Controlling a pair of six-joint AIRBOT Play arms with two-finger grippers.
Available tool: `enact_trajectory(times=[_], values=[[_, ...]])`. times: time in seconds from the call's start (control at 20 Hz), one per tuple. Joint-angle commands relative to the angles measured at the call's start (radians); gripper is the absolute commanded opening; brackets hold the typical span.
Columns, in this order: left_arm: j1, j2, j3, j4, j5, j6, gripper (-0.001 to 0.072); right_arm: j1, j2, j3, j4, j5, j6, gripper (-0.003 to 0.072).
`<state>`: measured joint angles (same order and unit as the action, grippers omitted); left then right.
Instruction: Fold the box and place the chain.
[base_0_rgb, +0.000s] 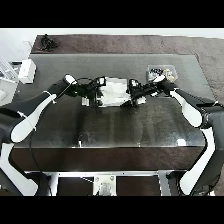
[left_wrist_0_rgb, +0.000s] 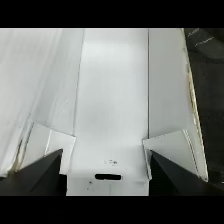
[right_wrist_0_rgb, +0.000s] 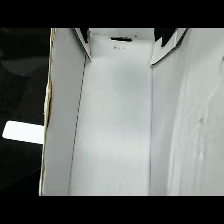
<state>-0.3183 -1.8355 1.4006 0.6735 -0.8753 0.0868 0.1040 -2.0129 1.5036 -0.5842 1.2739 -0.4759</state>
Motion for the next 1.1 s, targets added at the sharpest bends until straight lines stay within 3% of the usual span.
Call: enact_trajectory(times=[0.0,0.1,0.15,0.3,0.35,0.55,0.75,1.05], values=[[0.0,0.0,0.0,0.0,0.003,0.009,0.0545,0.0,0.0,0.001,0.0,0.002,0.0,0.0498],[0.0,0.0,0.0,0.0,0.012,0.024,0.0533,0.001,0.0,0.001,0.0,0.002,0.0,0.0498],[0.0,0.0,0.0,0.0,0.024,0.025,0.0477,0.0,0.0,0.001,0.0,0.002,0.0,0.0498],[0.018,0.001,0.0,0.0,0.03,0.055,0.0069,0.0,0.0,0.001,0.0,0.002,0.0,0.0498],[0.03,0.001,0.0,0.0,0.027,0.066,0.0022,0.0,0.0,0.001,0.0,0.002,0.0,0.0498],[0.083,0.009,0.001,-0.013,0.015,0.072,0.0022,0.0,0.0,0.001,0.0,0.002,0.0,0.0498],[0.143,0.01,0.001,-0.11,-0.025,0.076,0.0021,0.0,0.0,0.001,0.0,0.002,0.0,0.0498],[0.17,0.085,0.001,-0.14,-0.092,-0.116,0.0018,0.001,0.0,0.001,0.0,0.002,0.0,0.0498]])
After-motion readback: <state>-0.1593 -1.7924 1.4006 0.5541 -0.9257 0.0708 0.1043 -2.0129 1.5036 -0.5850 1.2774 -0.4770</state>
